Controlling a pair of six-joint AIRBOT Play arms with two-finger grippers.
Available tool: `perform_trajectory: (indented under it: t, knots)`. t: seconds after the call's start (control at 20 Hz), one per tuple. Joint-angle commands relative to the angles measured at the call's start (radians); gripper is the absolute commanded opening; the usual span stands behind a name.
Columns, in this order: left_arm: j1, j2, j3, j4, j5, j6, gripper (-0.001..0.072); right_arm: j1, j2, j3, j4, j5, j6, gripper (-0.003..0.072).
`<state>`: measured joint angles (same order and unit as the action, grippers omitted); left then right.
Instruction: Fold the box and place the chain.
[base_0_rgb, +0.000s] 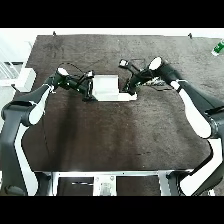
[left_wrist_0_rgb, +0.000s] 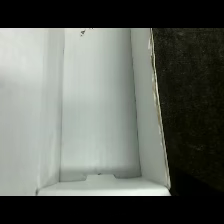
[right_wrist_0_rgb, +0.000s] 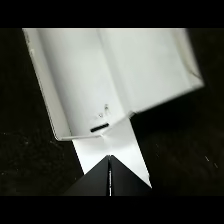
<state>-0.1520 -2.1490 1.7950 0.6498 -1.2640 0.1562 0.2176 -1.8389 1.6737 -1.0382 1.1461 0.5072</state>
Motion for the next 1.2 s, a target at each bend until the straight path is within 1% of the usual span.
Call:
perform_trajectory:
  t: [0.0,0.1,0.25,0.3,0.35,0.4,0.45,0.55,0.6,0.9,1.15]
  knots:
    - [0.000,0.000,0.001,0.001,0.000,0.001,0.0489,-0.055,0.075,-0.007,-0.036,0.008,0.233,0.0006]
    - [0.000,0.000,0.001,0.001,0.000,0.001,0.0489,-0.108,0.109,-0.044,-0.036,0.008,0.330,0.0006]
    - [0.000,0.000,0.001,0.001,0.000,0.001,0.0488,-0.190,0.118,-0.130,-0.032,0.006,0.446,0.0007]
    - [0.000,0.000,0.001,0.001,0.000,0.001,0.0489,-0.213,0.117,-0.170,0.001,0.006,0.494,0.0008]
    - [0.000,0.000,0.001,0.001,0.000,0.001,0.0489,-0.235,0.116,-0.219,0.069,0.006,0.536,0.0008]
    - [0.000,0.000,0.001,0.001,0.000,0.001,0.0489,-0.250,0.109,-0.253,0.116,0.002,0.536,0.0008]
    - [0.000,0.000,0.001,0.001,0.000,0.001,0.0489,-0.262,0.100,-0.275,0.126,-0.027,0.537,0.0008]
    - [0.000,0.000,0.001,0.001,0.000,0.001,0.0489,-0.276,0.087,-0.304,0.152,-0.124,0.537,0.0008]
    - [0.000,0.000,0.001,0.001,0.000,0.001,0.0489,-0.277,0.082,-0.314,0.168,-0.155,0.537,0.0008]
    - [0.000,0.000,0.001,0.001,-0.001,0.001,0.0489,-0.256,-0.015,-0.317,0.264,-0.187,0.536,0.0009]
    - [0.000,0.000,0.001,0.001,0.000,0.001,0.0489,-0.190,-0.028,-0.317,0.382,-0.185,0.481,0.0009]
